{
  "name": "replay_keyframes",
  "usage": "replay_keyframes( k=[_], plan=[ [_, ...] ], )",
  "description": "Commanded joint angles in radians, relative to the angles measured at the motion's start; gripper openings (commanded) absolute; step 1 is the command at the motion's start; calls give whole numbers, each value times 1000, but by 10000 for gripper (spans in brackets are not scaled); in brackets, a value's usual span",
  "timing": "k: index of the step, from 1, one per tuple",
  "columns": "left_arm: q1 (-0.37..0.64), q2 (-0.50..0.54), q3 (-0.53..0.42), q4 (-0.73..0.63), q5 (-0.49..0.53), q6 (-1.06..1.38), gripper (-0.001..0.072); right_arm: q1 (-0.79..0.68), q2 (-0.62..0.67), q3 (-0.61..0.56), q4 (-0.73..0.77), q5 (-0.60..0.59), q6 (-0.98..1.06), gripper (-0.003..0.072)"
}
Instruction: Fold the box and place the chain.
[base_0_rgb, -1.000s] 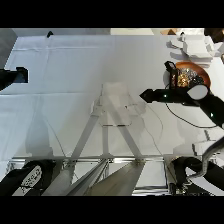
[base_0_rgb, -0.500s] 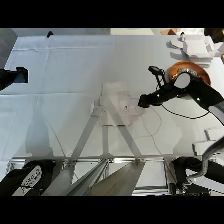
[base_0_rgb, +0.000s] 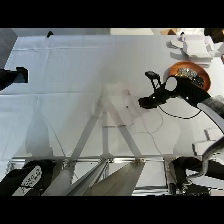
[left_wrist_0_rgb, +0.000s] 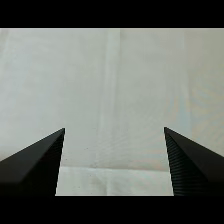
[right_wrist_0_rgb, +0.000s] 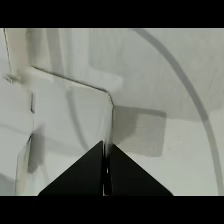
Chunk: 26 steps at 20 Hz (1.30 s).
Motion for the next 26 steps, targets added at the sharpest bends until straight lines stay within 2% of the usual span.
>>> replay_keyframes(
  k=[1, 4, 8, 12, 15, 20, 26],
  plan=[
    [-1, 1, 1, 0, 0, 0, 697, 16, -13, 0, 13, -60, -16, 10],
    [-1, 1, 1, 0, 0, 0, 697, 36, -1, 0, 19, -67, -80, 9],
    [-1, 1, 1, 0, 0, 0, 697, 69, 88, 0, 29, -233, -84, 5],
    [-1, 1, 1, 0, 0, 0, 697, 116, 191, -25, 263, -421, -274, 4],
    [-1, 1, 1, 0, 0, 0, 697, 173, 239, -124, 395, -599, -290, 4],
    [-1, 1, 1, 0, 0, 0, 697, 252, 289, -367, 500, -875, -279, 4],
    [-1, 1, 1, 0, 0, 0, 697, 255, 312, -470, 473, -875, -283, 5]
  ],
)
